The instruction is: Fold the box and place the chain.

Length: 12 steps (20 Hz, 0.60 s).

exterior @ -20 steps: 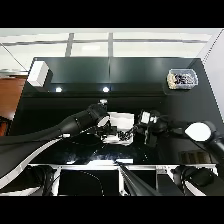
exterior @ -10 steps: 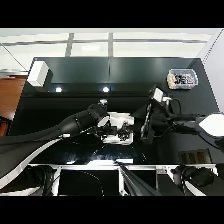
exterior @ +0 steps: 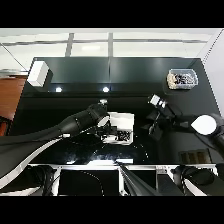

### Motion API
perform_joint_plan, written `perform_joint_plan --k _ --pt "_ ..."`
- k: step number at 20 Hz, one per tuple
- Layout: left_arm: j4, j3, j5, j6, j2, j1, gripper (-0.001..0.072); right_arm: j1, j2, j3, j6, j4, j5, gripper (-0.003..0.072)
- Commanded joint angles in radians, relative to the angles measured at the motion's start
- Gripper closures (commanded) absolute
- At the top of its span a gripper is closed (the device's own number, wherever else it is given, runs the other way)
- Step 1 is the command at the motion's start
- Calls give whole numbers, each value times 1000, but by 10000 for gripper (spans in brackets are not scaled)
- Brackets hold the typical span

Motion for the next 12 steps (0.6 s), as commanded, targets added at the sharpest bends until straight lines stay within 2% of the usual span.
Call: perform_joint_plan --k 1,2,4,7,11,12 --pt "1 0 1 0 0 0 678 11 -2 -171 -108 33 -222 -34" --pt "1 0 0 0 0 0 678 40 -9 -200 -164 33 -268 -34" --pt "1 0 1 0 0 0 678 82 -53 -206 -268 82 -282 -34" --pt "0 0 0 0 0 0 678 111 -127 -205 -549 238 -283 -34" --pt "0 0 0 0 0 0 678 111 -192 -205 -771 422 -277 -26" --pt "0 0 0 0 0 0 678 111 -204 -205 -806 442 -273 89"
